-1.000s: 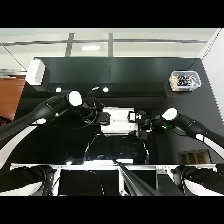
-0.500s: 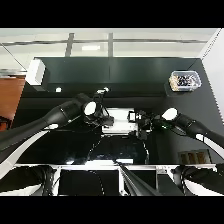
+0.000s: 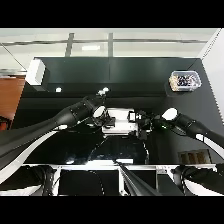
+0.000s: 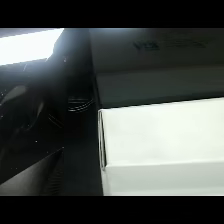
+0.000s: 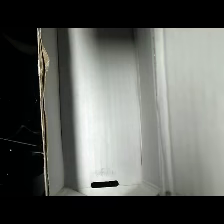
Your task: Fold the box and place the chain.
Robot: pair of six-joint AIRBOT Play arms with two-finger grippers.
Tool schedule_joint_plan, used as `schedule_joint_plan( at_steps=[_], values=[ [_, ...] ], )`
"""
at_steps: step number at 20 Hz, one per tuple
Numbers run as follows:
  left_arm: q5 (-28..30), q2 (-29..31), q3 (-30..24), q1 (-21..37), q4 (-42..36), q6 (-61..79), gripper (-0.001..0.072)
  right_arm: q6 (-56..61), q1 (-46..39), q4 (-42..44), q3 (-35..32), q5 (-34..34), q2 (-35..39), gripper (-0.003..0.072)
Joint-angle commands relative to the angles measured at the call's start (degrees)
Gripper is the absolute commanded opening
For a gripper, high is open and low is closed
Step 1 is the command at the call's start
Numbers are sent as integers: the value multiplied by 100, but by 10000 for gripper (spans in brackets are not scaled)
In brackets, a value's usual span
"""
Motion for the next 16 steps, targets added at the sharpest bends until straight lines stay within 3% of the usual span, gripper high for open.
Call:
schedule_joint_plan(
  at_steps=[1,2,3,5,7,10,12,13,15,16],
  values=[
    [-28,-35,15,-22,46,-295,478,2,4,0,0,2,-4,136],
    [-52,-48,15,-22,44,-323,409,2,4,0,0,2,-4,136],
    [-57,-57,17,-24,44,-321,276,2,4,0,0,2,-4,136],
    [-55,-61,50,-59,52,-326,267,2,4,0,0,2,-4,136],
    [-57,-66,92,-66,50,-341,129,2,4,0,0,2,-4,135],
    [-92,-66,94,-63,48,-341,75,2,4,0,0,2,-4,135],
    [-90,-66,94,-63,46,-341,75,2,4,0,0,2,-4,135],
    [-90,-66,94,-63,46,-341,138,2,4,0,0,2,-4,135],
    [-92,-66,94,-63,44,-341,475,2,4,0,0,2,-4,136],
    [-114,-66,94,-63,46,-341,478,2,4,0,0,2,-4,135]
  ],
)
